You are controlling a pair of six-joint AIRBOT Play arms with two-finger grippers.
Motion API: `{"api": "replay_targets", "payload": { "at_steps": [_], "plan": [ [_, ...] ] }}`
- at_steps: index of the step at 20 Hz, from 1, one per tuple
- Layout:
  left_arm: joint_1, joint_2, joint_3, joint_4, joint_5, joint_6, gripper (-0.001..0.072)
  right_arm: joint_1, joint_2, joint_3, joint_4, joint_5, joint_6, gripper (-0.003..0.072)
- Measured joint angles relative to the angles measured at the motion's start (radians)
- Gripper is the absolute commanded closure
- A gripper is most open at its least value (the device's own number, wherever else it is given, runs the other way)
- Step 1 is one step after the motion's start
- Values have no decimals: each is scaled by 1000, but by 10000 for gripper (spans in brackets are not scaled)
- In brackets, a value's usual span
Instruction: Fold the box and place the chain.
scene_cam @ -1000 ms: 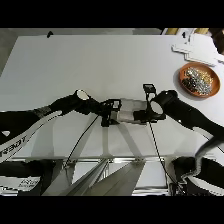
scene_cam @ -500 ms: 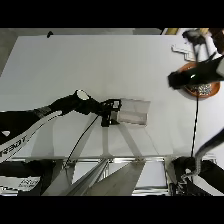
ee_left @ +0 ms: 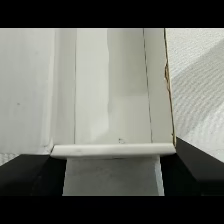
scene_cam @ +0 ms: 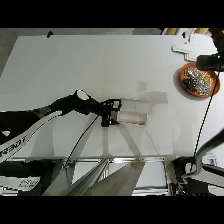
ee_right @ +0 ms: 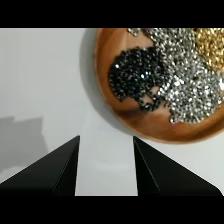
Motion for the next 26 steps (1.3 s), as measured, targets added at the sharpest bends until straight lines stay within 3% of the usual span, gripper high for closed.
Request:
{"api": "replay_targets", "payload": {
  "at_steps": [1,8,10,26],
  "plan": [
    [0,0,0,0,0,0,502,-19,-28,2,1,-2,-6,410],
    [0,0,0,0,0,0,502,-129,-168,5,27,-19,-73,422],
    [0,0,0,0,0,0,502,-146,-200,5,50,-15,-92,472],
    [0,0,0,0,0,0,502,-165,-347,5,109,-96,-167,517]
  ]
}}
